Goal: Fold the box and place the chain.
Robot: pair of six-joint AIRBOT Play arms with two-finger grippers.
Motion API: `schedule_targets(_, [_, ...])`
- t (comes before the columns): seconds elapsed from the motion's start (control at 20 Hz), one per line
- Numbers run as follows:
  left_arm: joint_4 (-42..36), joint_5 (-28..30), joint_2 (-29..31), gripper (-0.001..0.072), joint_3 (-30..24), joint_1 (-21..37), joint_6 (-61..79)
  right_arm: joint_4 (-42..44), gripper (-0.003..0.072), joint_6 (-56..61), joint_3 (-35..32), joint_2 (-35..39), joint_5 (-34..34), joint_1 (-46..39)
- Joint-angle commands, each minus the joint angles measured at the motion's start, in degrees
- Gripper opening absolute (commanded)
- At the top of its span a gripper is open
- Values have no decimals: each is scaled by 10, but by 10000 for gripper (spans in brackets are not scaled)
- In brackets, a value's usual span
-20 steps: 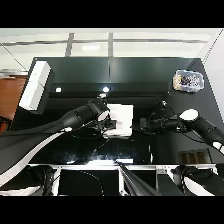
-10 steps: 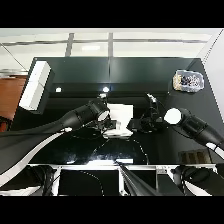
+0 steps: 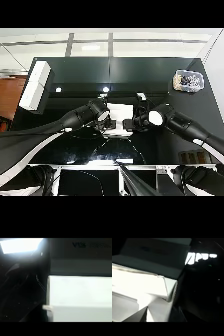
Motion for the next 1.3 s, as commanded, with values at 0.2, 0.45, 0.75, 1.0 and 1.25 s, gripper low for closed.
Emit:
schedule_targets(0.2, [2,0,0,31,0,0,0,-52,354,68,17,-20,18,14])
schedule_targets(0.45, [1,2,0,30,0,0,0,-52,253,85,43,-47,27,14])
schedule_targets(0.75, [1,3,0,30,0,0,0,-51,234,115,54,-74,38,15])
schedule_targets(1.0, [2,4,0,30,0,0,0,-49,197,123,55,-83,35,15])
schedule_targets(1.25, [1,4,0,31,0,0,0,-47,197,124,55,-94,44,17])
